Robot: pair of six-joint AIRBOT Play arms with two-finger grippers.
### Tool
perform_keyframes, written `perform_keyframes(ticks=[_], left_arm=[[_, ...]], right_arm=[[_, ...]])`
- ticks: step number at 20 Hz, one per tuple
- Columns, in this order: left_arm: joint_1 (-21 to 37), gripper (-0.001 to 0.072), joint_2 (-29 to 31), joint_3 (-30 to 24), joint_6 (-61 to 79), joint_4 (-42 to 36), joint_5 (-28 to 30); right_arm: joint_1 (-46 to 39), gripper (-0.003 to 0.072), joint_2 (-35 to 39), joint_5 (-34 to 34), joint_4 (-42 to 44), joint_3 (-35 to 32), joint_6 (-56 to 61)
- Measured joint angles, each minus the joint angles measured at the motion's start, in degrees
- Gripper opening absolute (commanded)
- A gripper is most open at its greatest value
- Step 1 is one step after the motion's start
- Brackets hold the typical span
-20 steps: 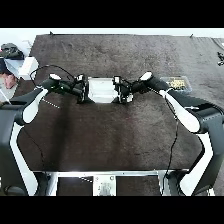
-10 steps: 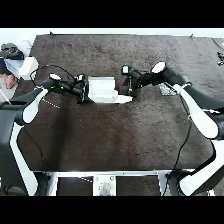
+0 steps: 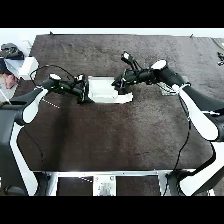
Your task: Fold the box and place the chain.
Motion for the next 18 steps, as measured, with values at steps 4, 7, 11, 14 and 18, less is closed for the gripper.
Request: perform_keyframes(ticks=[4,7,11,14,18], left_arm=[[0.00,0.0405,0.02,0.00,0.00,0.00,0.00],[-0.02,0.0405,0.00,0.00,0.00,-0.02,0.00],[-0.02,0.0405,0.02,0.00,0.00,-0.02,0.00],[-0.02,0.0406,0.02,0.00,0.00,-0.02,0.00],[-0.02,0.0405,0.02,0.00,0.00,-0.02,0.00]], right_arm=[[1.14,-0.0013,-2.08,-7.28,1.60,0.00,-0.44],[1.40,-0.0013,-3.87,-11.82,2.03,0.00,-0.50],[1.55,-0.0013,-5.09,-15.28,1.57,-0.04,-0.57],[1.57,-0.0013,-5.40,-15.67,0.24,-0.07,-0.61],[1.55,-0.0013,-6.12,-15.02,-0.74,-0.11,-0.61]])
